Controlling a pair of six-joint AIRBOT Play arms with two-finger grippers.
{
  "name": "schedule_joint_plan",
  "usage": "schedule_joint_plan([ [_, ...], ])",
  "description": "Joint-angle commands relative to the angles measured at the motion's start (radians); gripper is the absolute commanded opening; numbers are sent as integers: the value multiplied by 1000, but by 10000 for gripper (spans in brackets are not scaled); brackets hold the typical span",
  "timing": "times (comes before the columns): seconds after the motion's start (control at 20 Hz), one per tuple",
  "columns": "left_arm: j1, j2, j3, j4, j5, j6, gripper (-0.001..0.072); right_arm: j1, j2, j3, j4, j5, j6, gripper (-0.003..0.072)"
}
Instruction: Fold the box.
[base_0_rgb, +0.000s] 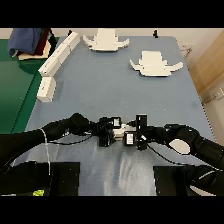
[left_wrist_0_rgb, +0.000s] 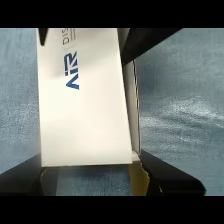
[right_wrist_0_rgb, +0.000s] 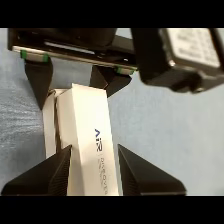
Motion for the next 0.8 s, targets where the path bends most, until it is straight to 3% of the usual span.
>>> schedule_joint_plan([
  [0.0,0,0,0,-2,9,-5,516,19,0,0,14,53,0,423],
  [0.75,0,0,0,-2,9,-5,516,18,135,0,13,55,54,423],
])
